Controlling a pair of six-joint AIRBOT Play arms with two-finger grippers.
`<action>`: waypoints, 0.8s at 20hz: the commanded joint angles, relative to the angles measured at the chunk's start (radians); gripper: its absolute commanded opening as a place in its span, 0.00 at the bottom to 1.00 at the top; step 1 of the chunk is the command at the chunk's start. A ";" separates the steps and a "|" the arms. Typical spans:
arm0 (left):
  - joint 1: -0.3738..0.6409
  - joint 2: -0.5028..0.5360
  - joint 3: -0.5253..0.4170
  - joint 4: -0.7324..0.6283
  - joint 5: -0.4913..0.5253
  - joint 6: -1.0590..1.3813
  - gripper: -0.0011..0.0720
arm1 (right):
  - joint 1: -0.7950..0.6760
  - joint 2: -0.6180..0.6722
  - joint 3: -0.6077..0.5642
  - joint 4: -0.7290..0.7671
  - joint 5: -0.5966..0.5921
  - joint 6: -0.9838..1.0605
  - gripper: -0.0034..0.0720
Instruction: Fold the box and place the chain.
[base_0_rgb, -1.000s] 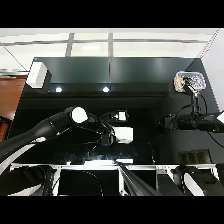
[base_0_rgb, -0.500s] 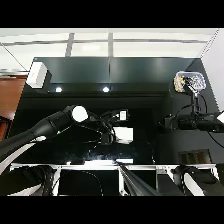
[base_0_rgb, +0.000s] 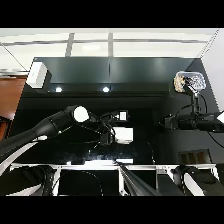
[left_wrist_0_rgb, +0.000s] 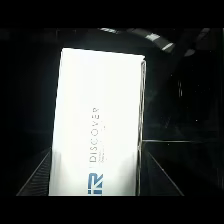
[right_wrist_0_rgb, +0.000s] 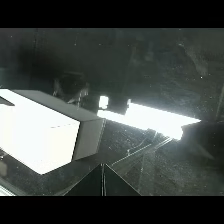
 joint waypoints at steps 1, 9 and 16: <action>-0.002 -0.007 0.001 0.003 -0.002 -0.003 0.99 | 0.000 0.001 -0.001 0.000 0.000 0.000 0.06; -0.067 -0.040 -0.037 0.033 0.169 -0.003 1.00 | 0.000 0.001 -0.001 0.000 0.003 0.000 0.06; -0.079 -0.039 -0.053 0.105 0.139 -0.171 0.52 | 0.000 0.001 -0.001 0.000 0.003 0.000 0.06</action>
